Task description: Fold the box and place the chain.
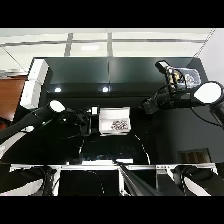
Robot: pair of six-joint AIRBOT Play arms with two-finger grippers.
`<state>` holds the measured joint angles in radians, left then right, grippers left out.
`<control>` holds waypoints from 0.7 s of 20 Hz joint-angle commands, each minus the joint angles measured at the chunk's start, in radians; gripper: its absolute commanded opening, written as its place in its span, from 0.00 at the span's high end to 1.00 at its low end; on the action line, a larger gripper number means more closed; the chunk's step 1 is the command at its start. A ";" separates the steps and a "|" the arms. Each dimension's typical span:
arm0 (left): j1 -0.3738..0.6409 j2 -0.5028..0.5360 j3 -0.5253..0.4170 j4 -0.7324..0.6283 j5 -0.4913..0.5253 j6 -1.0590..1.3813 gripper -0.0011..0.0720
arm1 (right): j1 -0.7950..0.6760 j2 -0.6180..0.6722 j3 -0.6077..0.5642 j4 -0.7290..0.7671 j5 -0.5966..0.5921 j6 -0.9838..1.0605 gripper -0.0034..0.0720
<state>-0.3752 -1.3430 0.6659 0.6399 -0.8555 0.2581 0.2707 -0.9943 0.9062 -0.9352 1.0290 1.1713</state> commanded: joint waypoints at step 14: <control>-0.022 0.000 0.000 -0.027 0.014 -0.068 0.02 | 0.000 0.000 0.000 -0.001 -0.020 0.000 0.59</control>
<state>-0.3965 -1.3430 0.6659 0.6323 -0.8474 0.1917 0.2707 -0.9943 0.9062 -0.9363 1.0203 1.1709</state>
